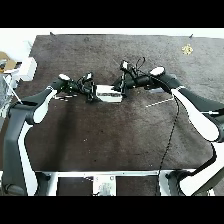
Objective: Fold the box and place the chain.
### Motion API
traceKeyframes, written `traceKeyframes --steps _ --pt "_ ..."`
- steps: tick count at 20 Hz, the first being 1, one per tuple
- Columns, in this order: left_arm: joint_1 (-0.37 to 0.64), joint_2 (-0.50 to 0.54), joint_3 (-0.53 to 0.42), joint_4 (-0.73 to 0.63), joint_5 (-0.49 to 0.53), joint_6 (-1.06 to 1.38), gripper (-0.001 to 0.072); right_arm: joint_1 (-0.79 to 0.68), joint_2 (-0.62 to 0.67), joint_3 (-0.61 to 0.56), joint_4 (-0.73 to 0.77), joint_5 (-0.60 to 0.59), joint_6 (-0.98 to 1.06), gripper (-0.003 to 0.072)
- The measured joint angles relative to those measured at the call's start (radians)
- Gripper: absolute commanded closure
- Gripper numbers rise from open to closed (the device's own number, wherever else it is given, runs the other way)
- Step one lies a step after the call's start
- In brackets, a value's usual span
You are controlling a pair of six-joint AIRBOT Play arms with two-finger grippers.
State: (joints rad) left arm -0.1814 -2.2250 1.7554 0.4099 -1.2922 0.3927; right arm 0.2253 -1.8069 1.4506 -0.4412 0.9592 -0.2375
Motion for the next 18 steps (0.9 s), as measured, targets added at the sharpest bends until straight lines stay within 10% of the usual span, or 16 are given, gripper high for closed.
traceKeyframes --steps 18 --pt "0.0 0.0 0.0 0.0 0.0 0.001 0.0356 0.002 0.0 -0.042 -0.098 0.012 0.012 0.0491"
